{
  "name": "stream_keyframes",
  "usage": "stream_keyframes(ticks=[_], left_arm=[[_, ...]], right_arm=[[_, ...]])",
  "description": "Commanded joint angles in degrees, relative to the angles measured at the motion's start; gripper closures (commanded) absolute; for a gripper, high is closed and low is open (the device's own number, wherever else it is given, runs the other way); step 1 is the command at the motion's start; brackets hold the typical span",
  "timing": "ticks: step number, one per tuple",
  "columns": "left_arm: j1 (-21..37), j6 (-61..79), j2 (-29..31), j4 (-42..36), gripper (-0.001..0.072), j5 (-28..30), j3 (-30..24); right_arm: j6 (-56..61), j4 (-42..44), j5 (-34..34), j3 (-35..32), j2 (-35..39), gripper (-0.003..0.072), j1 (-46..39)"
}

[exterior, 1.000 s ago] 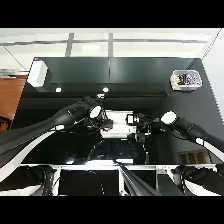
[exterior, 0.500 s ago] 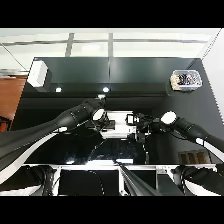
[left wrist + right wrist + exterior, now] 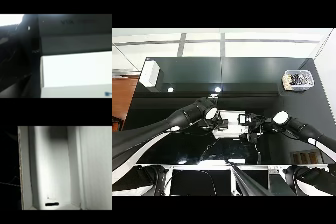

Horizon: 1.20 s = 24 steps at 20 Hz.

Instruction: Fold the box and place the chain.

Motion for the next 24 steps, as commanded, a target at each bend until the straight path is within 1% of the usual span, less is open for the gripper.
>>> stream_keyframes(ticks=[1, 2, 4, 8, 9, 10, 11, 12, 13, 14, 15, 16, 19, 20, 21, 22, 24], left_arm=[[-0.02, -0.07, 0.00, 0.09, 0.0426, -0.76, 0.26], [-0.02, -0.09, 0.00, 0.02, 0.0548, -0.68, 0.26], [-0.02, -0.52, 0.00, 0.02, 0.0687, -0.68, 0.26], [-0.02, -0.79, 0.00, 0.02, 0.0687, -0.72, 0.28], [-0.02, -0.90, 0.00, 0.02, 0.0669, -0.72, 0.28], [-0.04, -0.90, 0.00, -0.02, 0.0508, -0.72, 0.35], [-0.07, -0.92, 0.00, -0.02, 0.0324, -0.83, 0.44], [-0.07, -1.11, 0.00, -0.02, 0.0277, -0.94, 0.44], [-0.07, -1.11, 0.00, 0.00, 0.0300, -0.98, 0.44], [-0.07, -1.29, -0.02, 0.00, 0.0434, -1.03, 0.42], [-0.07, -1.33, -0.02, 0.00, 0.0651, -1.01, 0.42], [-0.09, -1.70, -0.02, -0.04, 0.0688, -0.94, 0.42], [-0.07, -3.26, -0.02, 0.31, 0.0688, -0.85, 0.42], [-0.07, -3.26, 0.00, 0.46, 0.0688, -0.85, 0.42], [-0.04, -3.26, 0.00, 0.50, 0.0688, -0.85, 0.42], [-0.02, -3.26, 0.00, 0.52, 0.0688, -0.85, 0.42], [-0.04, -3.23, 0.00, 0.50, 0.0688, -0.90, 0.42]], right_arm=[[0.00, 0.02, 0.02, 0.04, -0.04, 0.0673, 0.04], [0.00, 0.02, 0.02, 0.04, -0.04, 0.0672, 0.04], [0.00, 0.02, 0.02, 0.04, -0.04, 0.0673, 0.04], [0.00, 0.02, 0.02, 0.04, -0.04, 0.0673, 0.04], [0.00, 0.02, 0.02, 0.04, -0.04, 0.0673, 0.04], [0.00, 0.02, 0.02, 0.04, -0.04, 0.0672, 0.04], [0.00, 0.02, 0.02, 0.04, -0.04, 0.0672, 0.04], [0.00, 0.02, 0.02, 0.04, -0.04, 0.0673, 0.04], [0.00, 0.02, 0.02, 0.04, -0.04, 0.0672, 0.04], [0.00, 0.02, 0.02, 0.04, -0.04, 0.0673, 0.04], [0.00, 0.02, 0.02, 0.04, -0.04, 0.0673, 0.04], [0.00, 0.02, 0.02, 0.04, -0.04, 0.0672, 0.04], [0.02, 0.04, 0.02, 0.04, -0.04, 0.0672, 0.04], [0.11, 0.04, 0.02, 0.04, -0.04, 0.0646, 0.04], [1.36, 0.07, -0.04, 0.04, -0.02, 0.0352, 0.04], [3.65, -0.02, -0.04, 0.04, 0.13, 0.0018, 0.02], [9.60, -2.80, 1.03, 0.04, 0.92, 0.0012, -0.02]])
